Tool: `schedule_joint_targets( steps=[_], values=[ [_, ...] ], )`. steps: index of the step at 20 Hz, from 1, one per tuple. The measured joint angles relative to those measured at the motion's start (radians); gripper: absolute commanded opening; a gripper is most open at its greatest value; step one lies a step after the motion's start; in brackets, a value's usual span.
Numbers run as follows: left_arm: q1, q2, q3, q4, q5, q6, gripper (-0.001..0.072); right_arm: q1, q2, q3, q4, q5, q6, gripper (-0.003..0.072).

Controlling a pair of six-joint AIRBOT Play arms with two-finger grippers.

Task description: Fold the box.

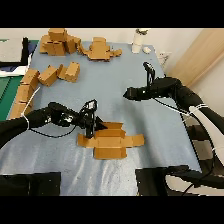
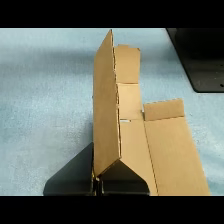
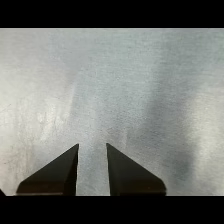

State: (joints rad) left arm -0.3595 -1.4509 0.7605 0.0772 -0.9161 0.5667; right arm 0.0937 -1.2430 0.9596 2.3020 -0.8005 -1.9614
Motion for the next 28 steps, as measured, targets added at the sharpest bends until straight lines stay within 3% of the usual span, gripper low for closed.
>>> schedule_joint_targets(
  steps=[6, 8, 15, 17, 27, 28],
  values=[
    [-0.002, 0.001, 0.000, 0.042, -0.042, -0.045, 0.0014, 0.000, 0.000, 0.000, 0.001, 0.000, -0.003, 0.0262],
    [-0.002, 0.001, 0.001, 0.055, -0.051, -0.073, 0.0014, 0.000, 0.000, 0.000, 0.002, 0.000, -0.003, 0.0151],
    [-0.002, 0.000, 0.000, 0.076, -0.065, -0.179, 0.0014, 0.000, 0.000, 0.000, 0.002, -0.001, -0.003, 0.0151],
    [-0.002, 0.000, -0.001, 0.081, -0.075, -0.211, 0.0014, 0.000, 0.000, 0.000, 0.001, -0.001, -0.003, 0.0095],
    [-0.002, -0.005, -0.001, 0.087, -0.089, -0.288, 0.0015, 0.000, 0.000, 0.000, -0.037, -0.011, -0.003, 0.0084],
    [-0.002, -0.005, -0.001, 0.087, -0.089, -0.290, 0.0015, 0.000, 0.000, 0.000, -0.040, -0.014, -0.003, 0.0043]
  ],
)
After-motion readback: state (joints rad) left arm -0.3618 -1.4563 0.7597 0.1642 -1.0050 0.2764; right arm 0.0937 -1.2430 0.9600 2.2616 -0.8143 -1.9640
